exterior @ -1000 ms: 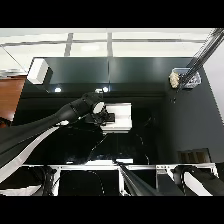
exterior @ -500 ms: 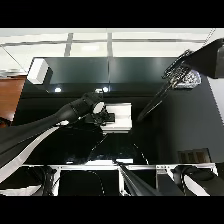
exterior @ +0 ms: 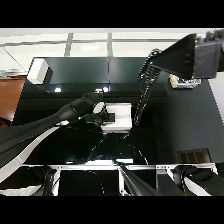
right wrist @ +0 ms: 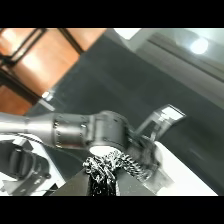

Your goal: Fold the box and place the chain.

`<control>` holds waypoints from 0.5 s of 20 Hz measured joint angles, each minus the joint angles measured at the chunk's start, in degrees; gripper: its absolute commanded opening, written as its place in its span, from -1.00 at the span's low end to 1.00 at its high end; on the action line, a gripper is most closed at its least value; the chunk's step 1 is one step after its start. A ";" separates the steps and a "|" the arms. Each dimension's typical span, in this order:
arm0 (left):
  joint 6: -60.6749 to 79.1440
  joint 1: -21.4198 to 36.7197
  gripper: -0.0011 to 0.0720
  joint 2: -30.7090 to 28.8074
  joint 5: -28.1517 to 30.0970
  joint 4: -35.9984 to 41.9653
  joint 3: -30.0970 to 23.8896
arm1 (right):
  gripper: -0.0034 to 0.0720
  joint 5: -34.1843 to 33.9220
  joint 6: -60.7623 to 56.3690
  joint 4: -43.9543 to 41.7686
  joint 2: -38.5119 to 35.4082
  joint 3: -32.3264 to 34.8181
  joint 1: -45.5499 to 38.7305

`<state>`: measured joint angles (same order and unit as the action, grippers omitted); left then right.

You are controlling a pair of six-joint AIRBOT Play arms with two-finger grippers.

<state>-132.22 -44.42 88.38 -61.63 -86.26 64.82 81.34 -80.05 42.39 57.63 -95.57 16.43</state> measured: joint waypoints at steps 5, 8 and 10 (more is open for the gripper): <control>0.02 0.00 -0.90 0.00 0.07 0.00 0.00 | -0.87 -2.05 0.00 -0.44 1.20 0.00 1.77; 0.02 0.00 -0.90 0.00 0.07 -0.02 0.00 | -0.87 -2.69 0.13 -0.46 1.51 0.02 2.08; 0.02 0.00 -0.90 0.00 0.07 -0.02 0.00 | -0.87 -2.73 0.26 -0.39 1.97 0.63 2.21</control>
<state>-132.20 -44.42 88.38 -61.56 -86.28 64.82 78.61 -79.79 42.00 59.59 -94.94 18.63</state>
